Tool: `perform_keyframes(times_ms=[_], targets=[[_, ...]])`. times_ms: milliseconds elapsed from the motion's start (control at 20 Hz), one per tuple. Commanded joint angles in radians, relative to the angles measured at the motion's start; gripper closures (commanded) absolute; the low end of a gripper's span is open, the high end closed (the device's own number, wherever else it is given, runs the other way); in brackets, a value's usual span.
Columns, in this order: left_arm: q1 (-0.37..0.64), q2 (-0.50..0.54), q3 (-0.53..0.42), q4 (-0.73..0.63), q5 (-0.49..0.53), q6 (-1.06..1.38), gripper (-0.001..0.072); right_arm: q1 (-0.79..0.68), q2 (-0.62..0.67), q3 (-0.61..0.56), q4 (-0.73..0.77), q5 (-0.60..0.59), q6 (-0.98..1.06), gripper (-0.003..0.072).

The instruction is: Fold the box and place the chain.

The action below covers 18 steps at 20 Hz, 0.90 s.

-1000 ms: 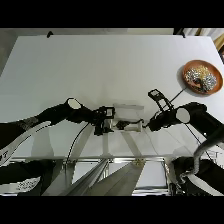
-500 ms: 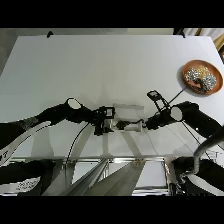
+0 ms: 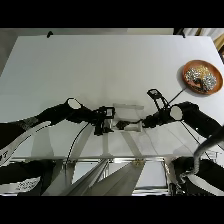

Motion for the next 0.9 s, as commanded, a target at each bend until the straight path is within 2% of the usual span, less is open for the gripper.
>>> perform_keyframes(times_ms=[0,50,300,400,450,500,550,850], targets=[[0.000,0.000,0.000,0.000,0.000,0.000,0.0679,-0.001,-0.001,-0.001,-0.010,-0.005,0.040,0.0549],[0.000,0.000,0.000,0.000,0.000,0.000,0.0679,-0.001,-0.001,-0.001,-0.016,-0.003,0.041,0.0588],[0.000,0.000,0.000,0.000,0.000,0.000,0.0679,-0.001,-0.001,-0.001,-0.017,0.017,0.047,0.0611],[0.000,0.000,0.000,0.000,0.000,0.000,0.0679,-0.001,-0.001,-0.001,-0.014,0.017,0.047,0.0608],[0.000,0.000,0.000,0.000,0.000,0.000,0.0679,-0.001,-0.001,-0.001,-0.011,0.016,0.047,0.0583],[0.000,0.000,0.000,0.000,0.000,0.000,0.0679,-0.001,-0.001,-0.001,-0.006,0.013,0.047,0.0516],[0.000,0.000,0.000,0.000,0.000,0.000,0.0679,-0.001,-0.001,-0.001,-0.005,0.011,0.047,0.0505],[0.000,0.000,0.000,0.000,0.000,0.000,0.0679,-0.001,-0.036,-0.001,-0.004,0.022,0.047,0.0549]])
